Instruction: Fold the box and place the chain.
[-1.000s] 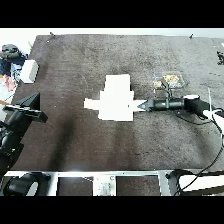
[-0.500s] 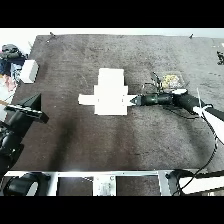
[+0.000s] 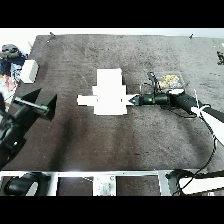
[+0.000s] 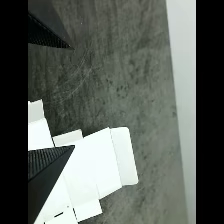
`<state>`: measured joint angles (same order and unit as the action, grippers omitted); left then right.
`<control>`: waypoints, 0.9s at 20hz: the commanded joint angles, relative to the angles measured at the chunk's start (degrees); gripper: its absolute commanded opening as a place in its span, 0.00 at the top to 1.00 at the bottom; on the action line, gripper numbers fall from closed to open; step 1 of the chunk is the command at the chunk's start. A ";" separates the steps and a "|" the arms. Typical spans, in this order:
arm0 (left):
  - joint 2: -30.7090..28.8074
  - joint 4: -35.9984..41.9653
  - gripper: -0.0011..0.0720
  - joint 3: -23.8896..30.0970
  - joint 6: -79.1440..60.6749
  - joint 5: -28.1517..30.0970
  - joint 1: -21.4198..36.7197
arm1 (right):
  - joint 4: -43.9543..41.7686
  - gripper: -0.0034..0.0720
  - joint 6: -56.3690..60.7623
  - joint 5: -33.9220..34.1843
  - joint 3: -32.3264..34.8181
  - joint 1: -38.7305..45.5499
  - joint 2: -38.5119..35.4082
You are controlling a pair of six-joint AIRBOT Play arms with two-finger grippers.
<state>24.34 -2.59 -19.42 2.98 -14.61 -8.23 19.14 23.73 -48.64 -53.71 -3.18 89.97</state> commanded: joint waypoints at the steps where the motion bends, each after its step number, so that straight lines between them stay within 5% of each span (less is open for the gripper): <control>1: 13.77 -0.02 0.12 -8.28 -0.37 -3.28 0.00 | 0.11 0.95 -0.22 -0.15 -0.07 -0.09 0.02; 7: 37.77 -1.77 0.12 -26.32 2.21 -11.67 0.00 | 0.11 0.94 -0.22 -0.42 -0.07 -0.09 0.02; 18: 77.24 -36.15 0.12 -71.34 35.50 -45.88 0.00 | 0.11 0.94 -0.22 -0.90 -0.07 -0.09 0.02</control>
<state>92.03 -30.06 -79.48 28.60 -50.57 -8.23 19.25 23.49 -49.12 -53.74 -3.20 89.97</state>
